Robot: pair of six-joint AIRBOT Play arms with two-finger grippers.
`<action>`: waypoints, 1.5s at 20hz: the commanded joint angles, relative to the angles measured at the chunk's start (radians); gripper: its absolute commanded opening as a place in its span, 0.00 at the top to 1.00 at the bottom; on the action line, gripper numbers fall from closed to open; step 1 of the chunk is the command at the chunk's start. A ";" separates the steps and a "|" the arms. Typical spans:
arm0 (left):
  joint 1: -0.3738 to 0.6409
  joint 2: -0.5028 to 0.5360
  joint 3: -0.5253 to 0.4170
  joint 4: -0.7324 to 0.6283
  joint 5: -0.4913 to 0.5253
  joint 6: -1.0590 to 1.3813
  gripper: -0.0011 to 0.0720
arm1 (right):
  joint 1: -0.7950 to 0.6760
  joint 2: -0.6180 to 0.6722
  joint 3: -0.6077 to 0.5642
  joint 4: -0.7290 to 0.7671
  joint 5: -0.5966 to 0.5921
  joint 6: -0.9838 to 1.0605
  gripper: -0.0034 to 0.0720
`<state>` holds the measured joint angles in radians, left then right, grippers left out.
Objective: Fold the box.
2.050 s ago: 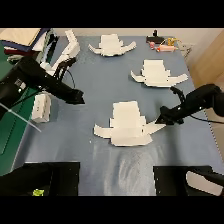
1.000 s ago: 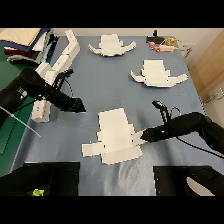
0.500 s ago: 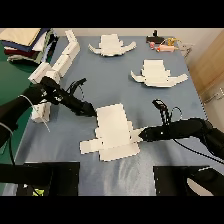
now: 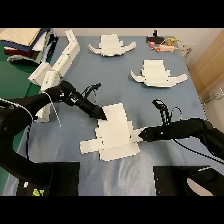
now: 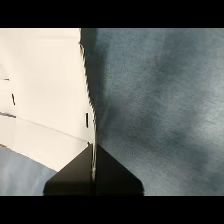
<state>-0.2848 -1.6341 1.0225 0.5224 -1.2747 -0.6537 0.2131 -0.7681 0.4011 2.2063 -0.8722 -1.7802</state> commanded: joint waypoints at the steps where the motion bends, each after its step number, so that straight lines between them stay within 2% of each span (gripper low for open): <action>1: -0.019 -0.018 0.019 0.001 -0.081 0.079 0.92 | 0.001 0.001 0.000 0.001 -0.002 -0.001 0.95; 6: -0.019 -0.018 0.019 0.001 -0.135 0.129 0.92 | 0.001 0.001 0.000 0.001 -0.002 -0.001 0.95; 7: -0.019 -0.018 0.019 0.000 -0.141 0.140 0.97 | 0.001 0.001 0.000 0.001 -0.002 -0.001 0.95; 8: -0.019 -0.018 0.019 -0.002 -0.143 0.143 0.96 | 0.001 0.001 0.000 0.000 0.000 -0.001 0.95; 9: -0.019 -0.018 0.019 -0.002 -0.148 0.145 0.96 | 0.001 0.001 0.000 -0.004 0.001 -0.001 0.92; 10: -0.019 -0.018 0.020 -0.003 -0.155 0.145 0.96 | 0.001 0.001 0.000 -0.014 0.005 -0.001 0.82; 11: -0.019 -0.018 0.022 -0.003 -0.169 0.145 0.96 | 0.001 0.001 0.001 -0.037 0.010 -0.001 0.65; 12: -0.019 -0.018 0.024 -0.004 -0.174 0.130 0.96 | 0.001 0.001 0.005 -0.079 0.018 -0.001 0.59; 14: -0.020 -0.018 0.026 -0.008 -0.180 0.080 0.96 | 0.001 0.001 0.025 -0.197 0.018 0.000 0.59; 17: -0.021 -0.015 0.068 -0.020 -0.148 0.186 0.97 | 0.001 0.001 0.064 -0.376 0.008 0.003 0.59; 20: -0.025 0.032 0.084 -0.074 -0.105 0.348 0.97 | 0.001 0.000 0.074 -0.475 0.003 0.049 0.59; 24: -0.062 0.101 0.081 0.018 -0.064 0.430 0.97 | 0.001 0.001 0.075 -0.527 0.008 0.082 0.58; 25: -0.074 0.114 0.068 0.048 -0.047 0.435 0.97 | 0.001 0.001 0.075 -0.525 0.019 0.084 0.56; 26: -0.087 0.127 0.046 0.063 -0.020 0.458 0.97 | 0.001 0.001 0.076 -0.524 0.031 0.097 0.40; 27: -0.098 0.141 0.023 0.063 0.011 0.484 0.97 | 0.001 0.001 0.078 -0.524 0.037 0.106 0.33; 30: -0.134 0.220 -0.076 0.061 0.124 0.541 0.97 | 0.001 0.001 0.107 -0.527 0.037 0.133 0.33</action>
<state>-0.3874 -1.4773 1.0176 0.5648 -1.2564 -0.1844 0.2134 -0.7677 0.4896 1.6958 -0.8444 -1.6783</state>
